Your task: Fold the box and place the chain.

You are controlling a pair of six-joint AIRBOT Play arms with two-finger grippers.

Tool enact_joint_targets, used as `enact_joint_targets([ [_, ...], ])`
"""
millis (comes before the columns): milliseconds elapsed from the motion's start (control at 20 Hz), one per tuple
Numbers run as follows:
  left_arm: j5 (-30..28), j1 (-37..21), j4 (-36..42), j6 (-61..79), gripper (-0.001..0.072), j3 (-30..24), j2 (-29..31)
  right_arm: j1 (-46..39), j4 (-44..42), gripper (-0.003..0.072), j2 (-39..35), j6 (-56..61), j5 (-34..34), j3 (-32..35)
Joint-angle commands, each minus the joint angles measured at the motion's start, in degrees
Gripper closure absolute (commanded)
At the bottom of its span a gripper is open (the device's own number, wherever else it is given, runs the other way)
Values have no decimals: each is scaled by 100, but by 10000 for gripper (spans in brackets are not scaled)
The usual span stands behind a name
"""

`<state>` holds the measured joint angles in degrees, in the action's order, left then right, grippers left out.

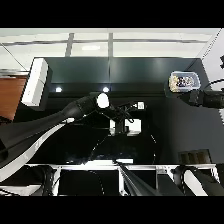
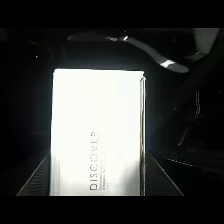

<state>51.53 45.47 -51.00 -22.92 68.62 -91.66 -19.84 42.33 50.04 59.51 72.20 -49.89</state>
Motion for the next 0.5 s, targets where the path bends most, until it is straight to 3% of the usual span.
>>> enact_joint_targets([
  [0,-201,105,-129,-4,-4,4,-39,-4,-2,670,-4,4,0,4],
  [350,-560,479,-313,-11,15,7,-358,-4,-2,671,-4,7,-2,4],
  [400,-455,494,-560,-170,188,24,-348,-7,-2,671,-4,4,-4,4],
  [450,-186,494,-925,-492,464,96,-323,-7,-2,671,-4,7,-4,4],
])
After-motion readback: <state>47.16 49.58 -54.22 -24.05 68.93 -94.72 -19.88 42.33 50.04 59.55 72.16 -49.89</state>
